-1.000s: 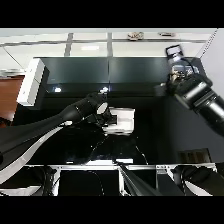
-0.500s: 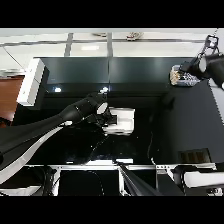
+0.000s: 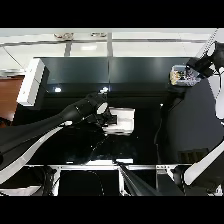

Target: Fold the box and place the chain.

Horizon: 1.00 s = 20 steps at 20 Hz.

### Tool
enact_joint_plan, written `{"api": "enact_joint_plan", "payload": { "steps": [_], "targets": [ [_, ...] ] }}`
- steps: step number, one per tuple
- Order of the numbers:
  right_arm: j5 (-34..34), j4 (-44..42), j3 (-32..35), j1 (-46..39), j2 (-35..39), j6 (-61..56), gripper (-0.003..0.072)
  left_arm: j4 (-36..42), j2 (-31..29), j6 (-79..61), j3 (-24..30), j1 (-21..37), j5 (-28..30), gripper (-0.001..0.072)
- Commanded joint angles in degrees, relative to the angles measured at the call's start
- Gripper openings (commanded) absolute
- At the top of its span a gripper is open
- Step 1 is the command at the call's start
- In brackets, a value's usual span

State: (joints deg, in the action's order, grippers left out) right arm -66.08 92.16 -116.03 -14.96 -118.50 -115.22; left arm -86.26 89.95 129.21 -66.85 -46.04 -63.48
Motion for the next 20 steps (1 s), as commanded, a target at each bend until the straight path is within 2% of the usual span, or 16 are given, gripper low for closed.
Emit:
{"api": "enact_joint_plan", "payload": {
  "steps": [1, 2, 3, 5, 6, 8, 10, 13, 16, 20],
  "targets": [
    [-1.2, -0.9, -2.3, -0.8, -3.1, 0.3, 0.0706, 0.0, 0.0, 0.0, 0.0, 0.0, 0.0, 0.0024],
    [-1.1, -0.9, -2.3, -0.8, -3.4, 0.3, 0.0696, 0.0, 0.0, 0.0, 0.0, 0.0, 0.0, 0.0024],
    [-1.2, -1.3, -2.3, -0.7, -3.6, 0.5, 0.0562, 0.0, 0.0, 0.0, 0.0, 0.0, 0.0, 0.0023],
    [-1.7, -1.5, -2.2, -0.7, -3.7, 1.0, 0.0513, 0.0, 0.0, 0.0, 0.0, 0.0, 0.0, 0.0024],
    [-2.4, -1.7, -2.2, -0.8, -3.7, 1.7, 0.0396, 0.0, 0.0, 0.0, 0.0, 0.0, 0.0, 0.0024],
    [-4.0, -1.7, -2.2, -0.7, -3.3, 3.6, 0.0091, 0.0, 0.0, 0.0, 0.0, 0.0, 0.0, 0.0024],
    [-5.1, -1.7, -2.2, -0.7, -1.9, 5.4, 0.0003, 0.0, 0.0, 0.0, 0.0, 0.0, 0.0, 0.0024],
    [-4.4, -1.6, -2.2, -0.7, 3.5, 11.5, 0.0011, 0.0, 0.0, 0.0, 0.0, 0.0, 0.0, 0.0024],
    [-5.1, -2.7, -2.1, -0.7, 11.9, 19.2, 0.001, 0.2, 0.0, 0.0, 0.0, 0.0, 0.0, 0.0023],
    [-3.3, -12.0, -0.4, -1.1, 25.4, 25.0, 0.001, 0.2, 0.0, 0.0, 0.0, 0.0, 0.1, 0.0024]
  ]
}}
